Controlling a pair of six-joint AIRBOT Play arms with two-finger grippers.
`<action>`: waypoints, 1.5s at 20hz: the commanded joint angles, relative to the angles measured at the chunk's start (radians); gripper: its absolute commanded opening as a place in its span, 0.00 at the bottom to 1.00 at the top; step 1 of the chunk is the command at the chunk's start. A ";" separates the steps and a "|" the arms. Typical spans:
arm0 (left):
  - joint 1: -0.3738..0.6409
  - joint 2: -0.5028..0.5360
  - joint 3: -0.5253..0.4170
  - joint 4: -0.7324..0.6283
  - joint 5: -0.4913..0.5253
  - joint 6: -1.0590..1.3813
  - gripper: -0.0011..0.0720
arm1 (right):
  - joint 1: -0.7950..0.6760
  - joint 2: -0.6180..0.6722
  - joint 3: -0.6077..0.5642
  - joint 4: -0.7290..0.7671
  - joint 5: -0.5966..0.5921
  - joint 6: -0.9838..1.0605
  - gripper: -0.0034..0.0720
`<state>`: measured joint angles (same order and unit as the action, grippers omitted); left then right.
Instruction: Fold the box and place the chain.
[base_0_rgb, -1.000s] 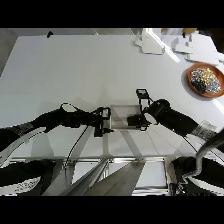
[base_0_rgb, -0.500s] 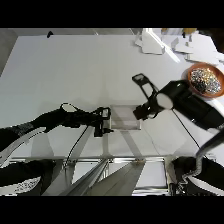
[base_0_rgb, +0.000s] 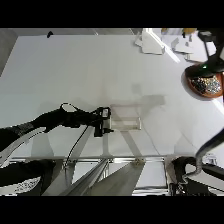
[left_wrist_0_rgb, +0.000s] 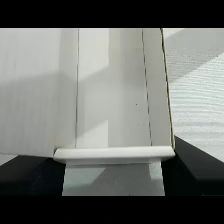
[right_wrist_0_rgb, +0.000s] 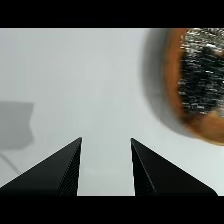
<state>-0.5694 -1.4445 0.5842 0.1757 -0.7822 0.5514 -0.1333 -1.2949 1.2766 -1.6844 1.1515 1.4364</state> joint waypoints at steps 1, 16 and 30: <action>0.000 0.001 0.000 0.000 0.000 0.002 0.30 | -0.226 -0.090 0.010 0.044 -0.156 -0.024 0.45; 0.000 0.001 0.000 0.000 0.000 0.002 0.30 | -0.342 -0.323 0.010 0.117 -0.274 -0.035 0.33; 0.000 0.001 0.000 0.000 0.000 0.002 0.30 | -0.343 -0.351 0.010 0.171 -0.279 -0.059 0.27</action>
<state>-0.5694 -1.4445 0.5842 0.1757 -0.7822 0.5529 -0.4755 -1.6417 1.2861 -1.5188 0.8722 1.3792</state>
